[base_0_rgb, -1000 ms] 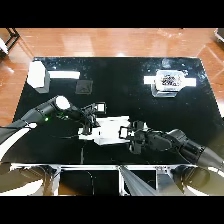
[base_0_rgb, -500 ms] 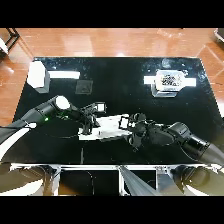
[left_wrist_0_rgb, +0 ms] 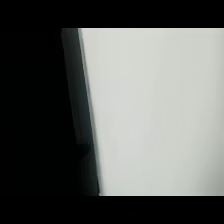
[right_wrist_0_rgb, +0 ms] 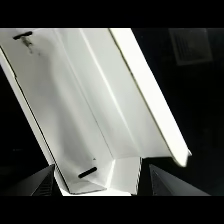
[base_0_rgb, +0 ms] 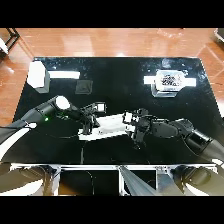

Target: Fold the box and place the chain.

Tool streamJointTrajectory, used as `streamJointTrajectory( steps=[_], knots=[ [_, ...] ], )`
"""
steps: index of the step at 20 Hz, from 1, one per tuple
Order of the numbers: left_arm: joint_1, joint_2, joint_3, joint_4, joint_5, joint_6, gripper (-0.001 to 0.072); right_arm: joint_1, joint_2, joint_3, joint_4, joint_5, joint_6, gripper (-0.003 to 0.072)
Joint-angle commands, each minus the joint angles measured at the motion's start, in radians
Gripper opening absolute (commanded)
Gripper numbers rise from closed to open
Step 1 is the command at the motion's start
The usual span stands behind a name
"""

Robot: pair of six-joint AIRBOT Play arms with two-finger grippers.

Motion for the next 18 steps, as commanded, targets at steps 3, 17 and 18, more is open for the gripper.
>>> streamJointTrajectory(
  steps=[3,17,18],
  knots=[
    [-0.035,0.011,0.001,0.015,0.047,0.002,0.0015,-0.018,-0.024,0.002,0.061,-0.001,-0.1,0.0701],
    [-0.074,0.017,0.004,0.113,0.076,0.0,0.0016,-0.124,-0.048,0.045,0.204,-0.152,-0.228,0.0701],
    [-0.074,0.023,0.004,0.113,0.076,0.001,0.0016,-0.124,-0.063,0.053,0.206,-0.152,-0.24,0.0701]
  ],
)
